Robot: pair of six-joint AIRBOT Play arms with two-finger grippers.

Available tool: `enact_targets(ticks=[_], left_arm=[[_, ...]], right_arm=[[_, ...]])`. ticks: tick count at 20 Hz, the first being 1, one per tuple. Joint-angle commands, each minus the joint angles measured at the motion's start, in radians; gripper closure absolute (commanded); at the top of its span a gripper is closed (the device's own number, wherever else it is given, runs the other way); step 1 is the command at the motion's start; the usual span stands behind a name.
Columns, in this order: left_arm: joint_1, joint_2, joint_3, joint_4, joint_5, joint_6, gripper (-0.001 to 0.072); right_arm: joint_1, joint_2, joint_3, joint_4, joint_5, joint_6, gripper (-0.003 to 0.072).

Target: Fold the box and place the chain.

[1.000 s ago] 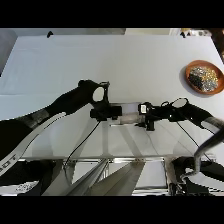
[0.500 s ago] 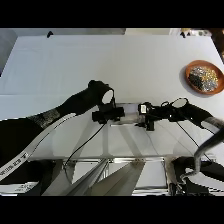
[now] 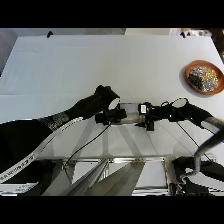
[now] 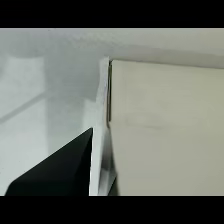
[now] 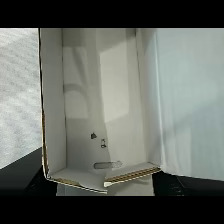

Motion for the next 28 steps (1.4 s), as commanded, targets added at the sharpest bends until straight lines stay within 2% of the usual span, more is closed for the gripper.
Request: enact_targets(ticks=[1,7,8,9,13,14,15,17,18,21,28], left_arm=[[-0.006,-0.008,0.001,0.011,0.032,-0.011,0.0439],[-0.006,-0.030,0.001,-0.003,0.029,-0.010,0.0446],[-0.006,-0.030,0.001,-0.003,0.024,-0.009,0.0556],[-0.006,-0.030,0.001,-0.002,0.019,-0.007,0.0701],[-0.006,-0.030,0.001,-0.002,0.010,-0.006,0.0705],[-0.006,-0.030,0.001,-0.002,0.010,-0.005,0.0684],[-0.006,-0.029,0.001,-0.003,0.010,-0.003,0.0630],[-0.004,-0.025,0.002,-0.010,-0.009,0.034,0.0431],[0.000,-0.018,0.002,-0.010,-0.024,0.058,0.0376],[0.022,0.004,0.002,-0.010,-0.055,0.089,0.0374],[0.019,-0.004,0.001,-0.002,-0.022,0.142,0.0379]], right_arm=[[0.000,0.000,0.000,0.000,0.000,0.000,0.0351],[0.000,0.000,0.000,0.000,0.000,0.000,0.0351],[0.000,0.000,0.000,0.000,0.000,0.000,0.0351],[0.000,0.000,0.000,0.000,0.000,0.000,0.0351],[0.000,0.000,0.000,0.000,0.000,0.000,0.0351],[0.000,0.000,0.000,0.000,0.000,0.000,0.0351],[0.000,0.000,0.000,0.000,0.000,0.000,0.0351],[0.000,0.000,0.000,0.000,0.000,0.000,0.0351],[0.000,0.000,0.000,0.000,0.000,0.000,0.0351],[0.000,0.000,0.000,0.000,0.000,0.000,0.0351],[0.000,0.000,0.000,0.000,0.000,0.000,0.0351]])
